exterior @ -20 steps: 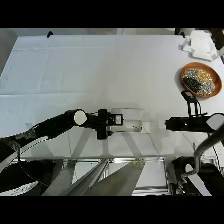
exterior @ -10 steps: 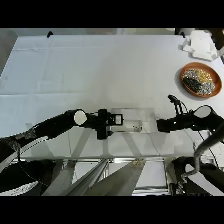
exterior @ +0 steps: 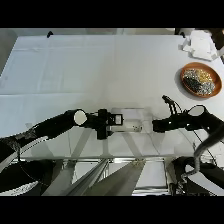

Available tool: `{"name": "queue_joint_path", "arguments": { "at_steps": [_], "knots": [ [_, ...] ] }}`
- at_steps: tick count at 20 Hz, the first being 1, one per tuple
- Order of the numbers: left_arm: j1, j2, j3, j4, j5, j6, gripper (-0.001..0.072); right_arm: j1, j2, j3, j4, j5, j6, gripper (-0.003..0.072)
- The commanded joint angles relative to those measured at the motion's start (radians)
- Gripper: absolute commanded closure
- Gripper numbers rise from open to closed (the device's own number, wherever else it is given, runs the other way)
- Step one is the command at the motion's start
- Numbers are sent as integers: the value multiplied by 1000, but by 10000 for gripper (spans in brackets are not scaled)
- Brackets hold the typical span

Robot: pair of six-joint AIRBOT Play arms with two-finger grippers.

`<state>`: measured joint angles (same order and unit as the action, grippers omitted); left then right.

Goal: Fold the box and place the chain.

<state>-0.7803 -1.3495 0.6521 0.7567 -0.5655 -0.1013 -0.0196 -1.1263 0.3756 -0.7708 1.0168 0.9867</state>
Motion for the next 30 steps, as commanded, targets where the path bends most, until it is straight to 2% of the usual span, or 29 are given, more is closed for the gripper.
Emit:
{"name": "queue_joint_path", "arguments": {
  "at_steps": [1, 2, 3, 4, 12, 21, 24, 30],
  "knots": [
    [0, 0, 1, 0, 0, 0, 362, 8, 16, 5, 58, 10, -41, 562],
    [0, 0, 1, 0, 0, 0, 362, 8, 29, 6, 71, 16, -47, 545],
    [0, 0, 1, 0, 0, 0, 362, 8, 44, 7, 79, 18, -50, 486],
    [0, 0, 1, 0, 0, 0, 362, 8, 62, 7, 81, 17, -50, 461],
    [0, 0, 1, 0, 0, 0, 362, 8, 109, 7, 98, 97, -50, 459],
    [0, 0, 1, 0, 0, 0, 362, 8, 154, 7, 98, 127, -49, 455],
    [0, 0, 1, 0, 0, 0, 362, 29, 154, 7, 98, 114, -49, 383],
    [0, 0, 1, 0, 0, 0, 362, 154, 154, 7, 97, -15, 15, 382]
  ]
}}
